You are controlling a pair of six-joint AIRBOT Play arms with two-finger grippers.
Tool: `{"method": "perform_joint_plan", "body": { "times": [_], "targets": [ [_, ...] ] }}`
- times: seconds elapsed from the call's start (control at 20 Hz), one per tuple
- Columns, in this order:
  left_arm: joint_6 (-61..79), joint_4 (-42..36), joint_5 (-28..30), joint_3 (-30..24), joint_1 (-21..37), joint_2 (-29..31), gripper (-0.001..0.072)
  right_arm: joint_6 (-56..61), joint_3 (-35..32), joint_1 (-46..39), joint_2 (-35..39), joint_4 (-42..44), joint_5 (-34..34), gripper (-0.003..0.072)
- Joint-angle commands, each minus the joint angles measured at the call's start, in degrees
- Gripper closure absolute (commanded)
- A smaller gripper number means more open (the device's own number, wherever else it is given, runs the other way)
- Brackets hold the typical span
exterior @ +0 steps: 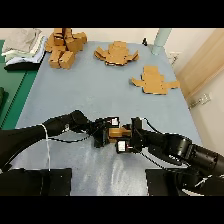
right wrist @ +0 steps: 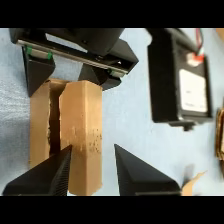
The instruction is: Fold the box.
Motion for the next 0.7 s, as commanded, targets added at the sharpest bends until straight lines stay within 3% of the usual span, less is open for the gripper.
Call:
{"method": "perform_joint_plan", "body": {
  "times": [0.0,0.05,0.1,0.25,0.35,0.65],
  "targets": [
    [0.0,0.0,0.0,0.07,0.04,0.04,0.0257,0.26,-0.04,0.07,-1.66,2.29,-0.09,0.0289],
    [0.0,0.02,0.0,0.07,0.04,0.04,0.0257,0.17,-0.04,0.07,-2.1,3.98,-0.11,0.0309],
    [-0.02,0.02,0.0,0.07,0.04,0.04,0.0258,-0.02,-0.04,0.17,-2.36,5.38,-0.31,0.0402],
    [0.0,0.0,0.0,0.07,0.04,0.04,0.0257,-0.02,-0.04,0.2,-2.38,7.34,-1.33,0.0426],
    [0.0,0.0,0.0,0.07,0.04,0.04,0.0257,-0.02,-0.04,0.2,-2.38,8.0,-1.95,0.0547],
    [0.0,0.02,0.0,0.07,0.04,0.04,0.0257,-0.07,-0.04,0.2,-2.38,11.61,-3.41,0.0548]
  ]
}}
